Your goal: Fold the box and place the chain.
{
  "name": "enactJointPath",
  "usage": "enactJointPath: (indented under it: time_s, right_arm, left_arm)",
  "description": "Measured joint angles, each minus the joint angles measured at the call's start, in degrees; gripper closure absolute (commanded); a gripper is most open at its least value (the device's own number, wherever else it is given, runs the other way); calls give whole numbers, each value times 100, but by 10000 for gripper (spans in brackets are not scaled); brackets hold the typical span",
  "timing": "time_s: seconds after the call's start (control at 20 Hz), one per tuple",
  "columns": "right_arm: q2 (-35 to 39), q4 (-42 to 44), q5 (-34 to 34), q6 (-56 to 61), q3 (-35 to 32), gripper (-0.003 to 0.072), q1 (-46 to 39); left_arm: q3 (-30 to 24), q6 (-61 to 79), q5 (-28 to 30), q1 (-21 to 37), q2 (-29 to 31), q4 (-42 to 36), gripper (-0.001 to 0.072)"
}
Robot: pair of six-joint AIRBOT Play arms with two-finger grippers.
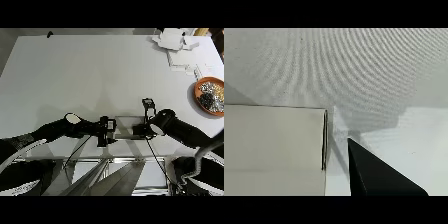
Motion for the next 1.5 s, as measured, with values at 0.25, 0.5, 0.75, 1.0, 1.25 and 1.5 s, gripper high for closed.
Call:
enactJointPath:
  time_s: [0.25,0.5,0.75,1.0,1.25,1.5]
  right_arm:
    - [-101,72,24,17,4,666,0]
    - [-125,74,61,7,4,588,0]
    - [-33,46,114,-227,-4,433,0]
    - [684,48,660,-1257,103,340,-96]
    - [1565,-195,1276,-2566,857,350,-1233]
    - [1628,-828,979,-3823,1191,350,-3563]
  left_arm:
    - [0,-2,-4,0,0,0,438]
    - [0,-4,-4,0,0,0,438]
    - [0,2,-15,0,0,4,438]
    - [0,7,-11,0,0,11,438]
    - [0,7,-9,0,0,4,438]
    - [0,4,-7,-2,0,4,438]
